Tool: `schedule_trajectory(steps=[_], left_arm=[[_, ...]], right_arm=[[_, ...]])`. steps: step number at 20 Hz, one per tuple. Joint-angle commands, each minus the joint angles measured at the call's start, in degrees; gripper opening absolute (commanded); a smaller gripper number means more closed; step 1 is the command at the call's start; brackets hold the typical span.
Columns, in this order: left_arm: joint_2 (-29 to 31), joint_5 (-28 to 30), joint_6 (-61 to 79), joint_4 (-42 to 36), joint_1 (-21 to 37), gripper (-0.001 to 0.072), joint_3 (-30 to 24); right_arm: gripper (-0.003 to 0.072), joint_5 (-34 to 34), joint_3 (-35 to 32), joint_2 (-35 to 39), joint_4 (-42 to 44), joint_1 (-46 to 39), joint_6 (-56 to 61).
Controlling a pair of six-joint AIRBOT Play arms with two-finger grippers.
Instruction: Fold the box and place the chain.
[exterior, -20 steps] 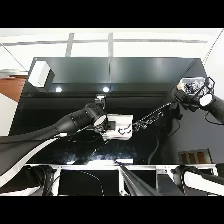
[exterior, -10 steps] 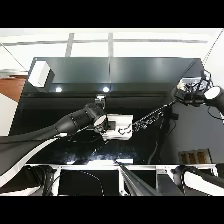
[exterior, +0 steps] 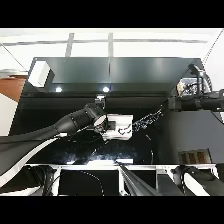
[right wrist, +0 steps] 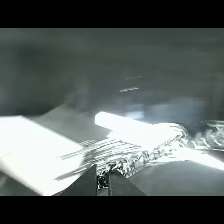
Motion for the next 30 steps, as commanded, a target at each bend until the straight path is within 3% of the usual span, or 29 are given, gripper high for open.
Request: schedule_trajectory(steps=[1,8,16,24,30], left_arm=[[0.0,0.0,0.0,0.0,0.0,0.0036,0.0],[0.0,0.0,0.0,0.0,0.0,0.0036,0.0],[0.0,0.0,0.0,0.0,0.0,0.0036,0.0],[0.0,0.0,0.0,0.0,0.0,0.0036,0.0],[0.0,0.0,0.0,0.0,0.0,0.0037,0.0]], right_arm=[[0.0051,0.7,0.0,1.6,4.1,9.0,-1.6],[0.005,-7.0,0.0,0.9,9.6,21.2,-0.3],[0.005,-12.4,0.0,-6.7,10.6,28.4,-0.3],[0.0051,-13.4,-0.1,-6.0,9.5,26.0,-0.3],[0.0051,-4.7,-0.1,2.4,5.3,14.1,1.0]])
